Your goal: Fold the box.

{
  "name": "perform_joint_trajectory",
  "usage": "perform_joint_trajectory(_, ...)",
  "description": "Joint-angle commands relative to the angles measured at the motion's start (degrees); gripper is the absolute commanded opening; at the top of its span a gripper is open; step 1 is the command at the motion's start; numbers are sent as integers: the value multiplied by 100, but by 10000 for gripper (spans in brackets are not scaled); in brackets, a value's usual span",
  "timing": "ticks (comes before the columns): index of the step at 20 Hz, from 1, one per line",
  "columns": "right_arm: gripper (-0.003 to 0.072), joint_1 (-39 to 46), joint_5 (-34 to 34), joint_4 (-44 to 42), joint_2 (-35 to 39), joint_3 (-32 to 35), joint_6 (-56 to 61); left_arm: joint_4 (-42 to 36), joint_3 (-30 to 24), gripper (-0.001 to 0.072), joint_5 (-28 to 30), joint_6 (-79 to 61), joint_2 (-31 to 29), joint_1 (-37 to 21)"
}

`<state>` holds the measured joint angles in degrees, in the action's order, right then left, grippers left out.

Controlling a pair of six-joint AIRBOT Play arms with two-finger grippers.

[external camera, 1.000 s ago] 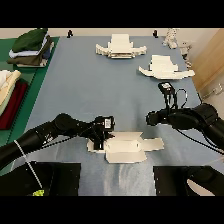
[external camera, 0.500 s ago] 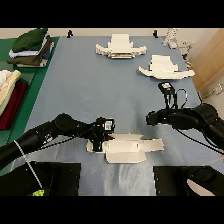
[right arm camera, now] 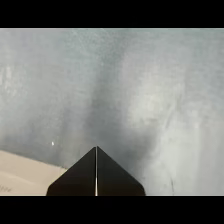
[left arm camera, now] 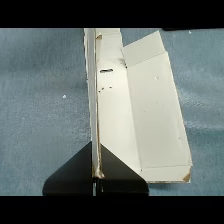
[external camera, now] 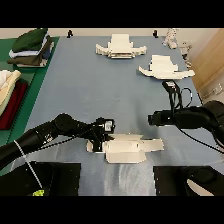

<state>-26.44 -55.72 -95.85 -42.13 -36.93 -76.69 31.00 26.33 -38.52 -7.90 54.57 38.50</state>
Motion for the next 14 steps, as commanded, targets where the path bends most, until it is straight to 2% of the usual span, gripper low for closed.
perform_joint_trajectory(1,2,-37,-1600,-223,555,-164,490,4,-2,11,-2,-2,2,0)
perform_joint_trajectory(3,2,-350,-2208,-614,931,-52,485,7,-2,12,-4,-2,2,0)
perform_joint_trajectory(6,2,-1355,-2173,-876,1550,321,487,7,-2,12,-2,-2,0,0)
perform_joint_trajectory(9,2,-2669,-1803,-761,1827,809,409,4,-2,11,-2,-2,2,0)
perform_joint_trajectory(12,12,-3807,-1056,-306,1488,1021,-776,7,-2,11,-2,-2,2,0)
perform_joint_trajectory(13,226,-4046,-817,-103,1250,1021,-1172,4,-2,12,-4,-2,2,0)
perform_joint_trajectory(14,549,-4192,-621,66,1005,1021,-1427,4,-2,11,-2,-2,0,0)
